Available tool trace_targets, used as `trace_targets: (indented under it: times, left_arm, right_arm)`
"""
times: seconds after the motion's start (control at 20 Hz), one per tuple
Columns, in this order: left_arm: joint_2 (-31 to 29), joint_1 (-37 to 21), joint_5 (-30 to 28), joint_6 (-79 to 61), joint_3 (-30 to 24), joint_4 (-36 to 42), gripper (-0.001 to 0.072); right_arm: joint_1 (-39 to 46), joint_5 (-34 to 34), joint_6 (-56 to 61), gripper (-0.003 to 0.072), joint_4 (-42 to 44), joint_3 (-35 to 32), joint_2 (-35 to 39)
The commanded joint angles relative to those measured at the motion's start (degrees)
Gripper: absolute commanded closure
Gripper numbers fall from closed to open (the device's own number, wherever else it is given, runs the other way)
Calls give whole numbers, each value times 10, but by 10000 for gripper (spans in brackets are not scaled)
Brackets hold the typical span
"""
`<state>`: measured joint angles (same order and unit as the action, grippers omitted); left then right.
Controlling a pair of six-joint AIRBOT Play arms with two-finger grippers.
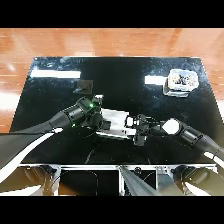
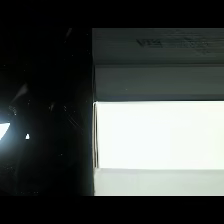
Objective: Fold the box and place the chain.
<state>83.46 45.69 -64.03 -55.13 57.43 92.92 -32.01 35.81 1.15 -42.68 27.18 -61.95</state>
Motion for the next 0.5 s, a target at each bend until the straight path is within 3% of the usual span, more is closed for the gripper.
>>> trace_targets:
  times: [0.0, 0.05, 0.1, 0.15, 0.45]
  left_arm:
    - [0, 0, 0, -1, 0, 5, 692]
    - [0, 0, 0, -1, 0, 5, 691]
    - [0, 0, 0, -1, 0, 5, 692]
    - [0, 0, 0, -1, 0, 6, 691]
    - [0, 0, 3, -1, 0, 6, 691]
  right_arm:
    - [-13, 0, -1, 203, 6, 1, -3]
    - [-13, 0, -1, 232, 6, 1, -3]
    - [-13, -1, -1, 390, 6, 1, -3]
    - [-13, -3, -1, 438, 6, 1, -3]
    - [-13, -21, -3, 440, 20, 1, -3]
